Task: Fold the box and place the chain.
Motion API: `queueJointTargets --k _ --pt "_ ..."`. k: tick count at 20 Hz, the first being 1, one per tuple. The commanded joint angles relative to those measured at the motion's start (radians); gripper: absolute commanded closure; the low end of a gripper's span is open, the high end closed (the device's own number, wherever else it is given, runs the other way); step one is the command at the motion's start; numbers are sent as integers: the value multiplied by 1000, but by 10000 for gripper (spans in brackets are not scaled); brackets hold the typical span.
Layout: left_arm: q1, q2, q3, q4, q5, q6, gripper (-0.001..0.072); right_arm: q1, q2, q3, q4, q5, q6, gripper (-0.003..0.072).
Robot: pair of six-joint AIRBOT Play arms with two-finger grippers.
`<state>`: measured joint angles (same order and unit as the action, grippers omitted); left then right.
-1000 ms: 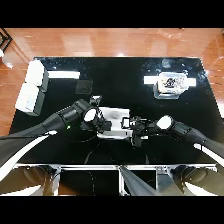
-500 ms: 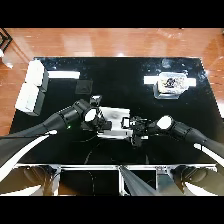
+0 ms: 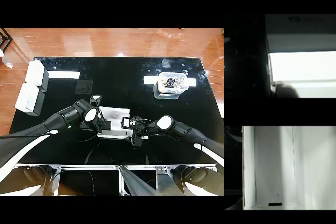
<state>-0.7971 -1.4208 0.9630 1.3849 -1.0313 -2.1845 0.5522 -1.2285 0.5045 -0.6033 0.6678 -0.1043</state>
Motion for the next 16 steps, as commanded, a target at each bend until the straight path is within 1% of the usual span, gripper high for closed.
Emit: queueJointTargets --k 1,4,5,6,7,8,9,10,14,16 --pt "-1 -2 0 -10 -2 12 687 0 0 0 0 1 0 451" --pt "-1 -2 0 -10 -4 11 684 0 0 0 0 1 0 451" --pt "-1 -2 0 -9 -11 11 661 0 0 0 0 1 0 450" --pt "0 -2 0 -9 -26 5 569 0 0 0 0 1 0 451" --pt "0 -2 0 -10 -28 2 550 0 0 0 0 1 0 451" --pt "0 -2 6 -6 -65 -19 302 0 0 0 0 1 0 451" --pt "0 -1 9 -4 -82 -23 214 0 0 0 0 1 0 451" --pt "0 -1 12 7 -97 -23 196 0 0 0 0 1 0 451" --pt "0 14 14 93 -103 -63 196 0 0 0 0 1 0 451" --pt "0 18 14 113 -104 -71 196 0 0 0 0 1 0 451"
